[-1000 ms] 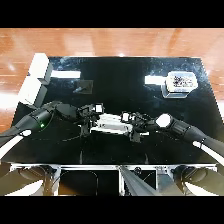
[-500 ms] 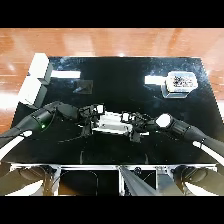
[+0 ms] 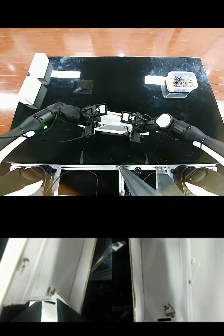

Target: Fold the box and place the chain.

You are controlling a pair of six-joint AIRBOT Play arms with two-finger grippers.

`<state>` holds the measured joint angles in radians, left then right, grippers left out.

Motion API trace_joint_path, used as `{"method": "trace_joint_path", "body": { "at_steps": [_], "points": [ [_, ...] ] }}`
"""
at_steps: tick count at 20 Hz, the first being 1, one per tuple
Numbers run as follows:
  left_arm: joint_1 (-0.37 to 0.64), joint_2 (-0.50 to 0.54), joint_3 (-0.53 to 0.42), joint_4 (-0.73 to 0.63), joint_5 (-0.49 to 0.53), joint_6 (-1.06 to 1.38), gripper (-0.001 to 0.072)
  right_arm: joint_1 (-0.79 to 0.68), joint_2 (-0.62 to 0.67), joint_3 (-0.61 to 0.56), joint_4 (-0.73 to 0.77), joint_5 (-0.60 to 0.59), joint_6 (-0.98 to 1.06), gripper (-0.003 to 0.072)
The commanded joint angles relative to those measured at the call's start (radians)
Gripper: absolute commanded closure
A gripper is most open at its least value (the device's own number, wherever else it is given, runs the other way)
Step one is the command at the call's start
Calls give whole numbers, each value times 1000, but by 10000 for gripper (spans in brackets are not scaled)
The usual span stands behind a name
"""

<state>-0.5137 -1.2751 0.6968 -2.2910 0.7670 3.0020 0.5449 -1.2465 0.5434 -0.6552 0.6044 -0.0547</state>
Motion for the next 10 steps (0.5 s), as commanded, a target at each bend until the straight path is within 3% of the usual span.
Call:
{"method": "trace_joint_path", "body": {
  "at_steps": [1,9,10],
  "points": [
    [-23,-31,19,-3,-9,1,422,0,0,0,0,0,0,137],
    [-37,-41,42,-3,-8,1,417,0,0,0,0,0,0,137],
    [-37,-41,42,-3,-8,1,389,0,0,0,0,0,0,137]
  ]
}}
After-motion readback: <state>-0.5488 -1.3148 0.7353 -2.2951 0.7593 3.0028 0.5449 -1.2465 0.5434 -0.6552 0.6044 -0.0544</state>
